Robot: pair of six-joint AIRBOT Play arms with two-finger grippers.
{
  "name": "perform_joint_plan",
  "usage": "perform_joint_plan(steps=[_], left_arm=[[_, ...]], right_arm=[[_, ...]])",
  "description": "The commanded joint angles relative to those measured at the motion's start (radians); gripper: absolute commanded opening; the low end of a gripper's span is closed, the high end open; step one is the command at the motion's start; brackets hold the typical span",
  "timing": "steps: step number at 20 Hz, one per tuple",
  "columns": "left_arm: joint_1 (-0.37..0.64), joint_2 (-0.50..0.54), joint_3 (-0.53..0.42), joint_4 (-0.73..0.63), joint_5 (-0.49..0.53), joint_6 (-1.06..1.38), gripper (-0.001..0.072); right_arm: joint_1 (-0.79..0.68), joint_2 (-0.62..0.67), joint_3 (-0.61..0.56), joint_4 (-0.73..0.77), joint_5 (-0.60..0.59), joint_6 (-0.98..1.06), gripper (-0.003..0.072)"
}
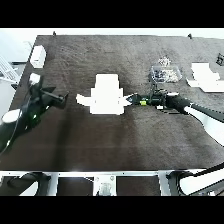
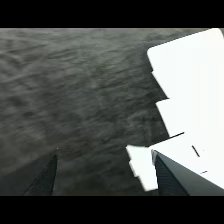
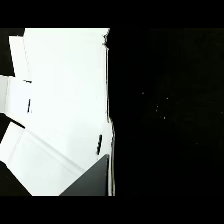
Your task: Fold the box and place the chain.
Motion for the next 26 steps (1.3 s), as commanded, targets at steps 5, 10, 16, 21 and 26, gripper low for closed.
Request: perform_joint_plan(steps=[5, 10, 16, 21, 26], left_arm=[[0.02, -0.463, 0.419, 0.208, -0.369, -0.202, 0.0651], [0.095, -0.704, 0.77, 0.467, -0.798, -0.547, 0.0651], [0.104, -0.959, 1.118, 0.575, -1.066, -0.822, 0.0651], [0.104, -1.08, 1.247, 0.581, -1.104, -0.903, 0.0651], [0.103, -1.101, 1.264, 0.615, -1.074, -0.922, 0.0651]], right_arm=[[0.001, -0.001, 0.001, -0.004, 0.002, -0.018, 0.0011], [0.001, -0.001, 0.001, -0.004, 0.001, -0.026, 0.0011], [0.001, -0.001, 0.001, -0.005, 0.001, -0.026, 0.0012], [0.001, -0.001, 0.001, -0.005, 0.001, -0.045, 0.0012], [0.001, -0.001, 0.001, -0.005, 0.001, -0.045, 0.0012]])
